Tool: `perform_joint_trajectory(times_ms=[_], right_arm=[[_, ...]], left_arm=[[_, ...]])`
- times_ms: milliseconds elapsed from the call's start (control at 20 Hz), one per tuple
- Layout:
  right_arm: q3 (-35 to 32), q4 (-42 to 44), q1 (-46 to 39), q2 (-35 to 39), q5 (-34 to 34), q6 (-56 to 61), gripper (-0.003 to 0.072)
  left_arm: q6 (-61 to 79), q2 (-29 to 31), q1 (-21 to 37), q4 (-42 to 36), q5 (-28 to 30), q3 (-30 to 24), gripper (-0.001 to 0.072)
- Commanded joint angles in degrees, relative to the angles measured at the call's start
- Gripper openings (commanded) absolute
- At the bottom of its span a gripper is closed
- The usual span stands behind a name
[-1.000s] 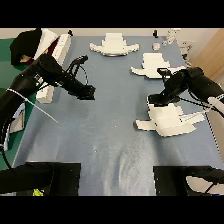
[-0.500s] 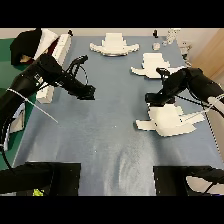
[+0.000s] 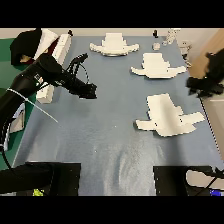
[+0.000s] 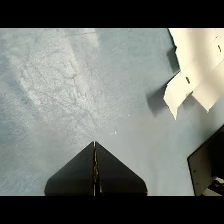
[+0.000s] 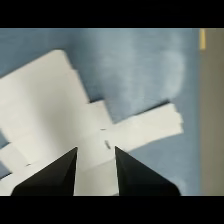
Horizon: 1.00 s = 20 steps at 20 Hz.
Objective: Fold the box.
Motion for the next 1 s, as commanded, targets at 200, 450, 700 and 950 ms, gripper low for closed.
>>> perform_joint_trajectory(times_ms=[200, 450, 700, 950], right_arm=[[-2.29, 10.54, -29.59, -6.54, -5.03, -22.84, 0.0377], [0.44, 22.36, -37.11, -16.39, -7.74, -32.59, 0.0377], [5.11, 28.13, -36.7, -25.57, -11.5, -36.76, 0.0377], [6.67, 28.79, -35.41, -28.85, -12.74, -37.64, 0.0377]], left_arm=[[0.13, -0.02, 0.04, -7.65, 1.97, 0.07, 0.0567], [-0.2, -0.02, 0.04, -7.63, 0.57, 0.07, 0.0567], [-0.22, -0.02, 0.04, -7.69, -0.83, 0.07, 0.0567], [-0.22, -0.02, 0.04, -7.96, -1.01, 0.07, 0.0567]])
